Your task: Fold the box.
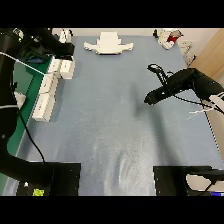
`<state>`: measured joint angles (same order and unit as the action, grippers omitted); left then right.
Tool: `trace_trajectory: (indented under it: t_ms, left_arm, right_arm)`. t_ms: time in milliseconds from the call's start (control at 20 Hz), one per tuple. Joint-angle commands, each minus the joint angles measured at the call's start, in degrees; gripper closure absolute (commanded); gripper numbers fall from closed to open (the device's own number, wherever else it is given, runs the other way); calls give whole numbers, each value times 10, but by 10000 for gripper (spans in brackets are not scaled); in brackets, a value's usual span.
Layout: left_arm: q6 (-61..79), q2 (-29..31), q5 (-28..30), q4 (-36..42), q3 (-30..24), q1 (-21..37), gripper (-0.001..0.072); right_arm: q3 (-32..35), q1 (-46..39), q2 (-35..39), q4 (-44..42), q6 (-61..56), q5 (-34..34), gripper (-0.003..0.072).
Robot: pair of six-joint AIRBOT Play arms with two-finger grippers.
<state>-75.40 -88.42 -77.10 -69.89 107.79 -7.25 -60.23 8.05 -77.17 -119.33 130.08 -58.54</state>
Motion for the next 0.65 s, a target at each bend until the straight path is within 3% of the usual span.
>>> trace_trajectory:
  t_ms: [0, 250, 350, 450, 600]
  left_arm:
    - [-30, 79, 25, -53, -105, -102, 703]
    - [-131, 225, 178, -67, -418, -241, 702]
    - [-167, 261, 222, -68, -513, -271, 698]
    - [-188, 270, 223, -66, -547, -281, 697]
    - [-187, 271, 213, -64, -550, -281, 697]
  right_arm:
    - [0, 0, 0, 0, 0, 0, 680]
    - [0, 0, 0, 0, 0, 0, 680]
    - [0, 0, 0, 0, 0, 0, 680]
    - [-1, 0, 0, 0, 0, 0, 680]
    - [0, 0, 0, 0, 0, 0, 680]
